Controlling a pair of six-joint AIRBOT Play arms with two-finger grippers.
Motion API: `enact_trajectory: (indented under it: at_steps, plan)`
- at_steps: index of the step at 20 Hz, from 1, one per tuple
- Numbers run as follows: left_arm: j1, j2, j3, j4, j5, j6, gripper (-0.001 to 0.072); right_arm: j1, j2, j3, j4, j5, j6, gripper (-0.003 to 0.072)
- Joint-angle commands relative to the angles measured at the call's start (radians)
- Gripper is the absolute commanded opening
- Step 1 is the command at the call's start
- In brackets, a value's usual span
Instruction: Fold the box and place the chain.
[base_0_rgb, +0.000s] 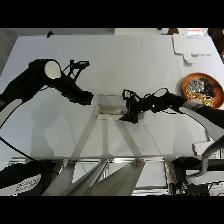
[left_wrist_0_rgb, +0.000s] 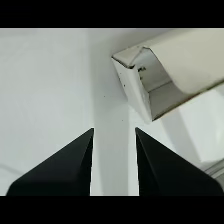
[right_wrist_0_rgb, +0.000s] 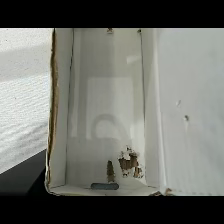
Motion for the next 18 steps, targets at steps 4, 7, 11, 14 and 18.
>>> enact_trajectory:
  at_steps: [4,7,11,14,18]
  plan:
    - [0.117,0.004,-0.139,-0.203,0.096,1.028,0.0511,0.0,0.0,0.0,0.0,0.001,0.0,0.0461]
    - [0.127,-0.027,-0.203,-0.291,0.105,1.431,0.0519,0.0,0.0,0.0,0.0,0.0,0.0,0.0461]
    - [0.129,-0.061,-0.237,-0.456,0.194,1.7,0.0702,0.0,0.0,0.0,0.0,0.0,0.0,0.0461]
    - [0.128,-0.103,-0.237,-0.512,0.218,1.753,0.0702,0.0,0.0,0.0,0.0,0.001,0.0,0.0461]
    - [0.127,-0.134,-0.238,-0.512,0.204,1.839,0.0702,0.0,0.0,0.0,0.0,0.0,0.0,0.0461]
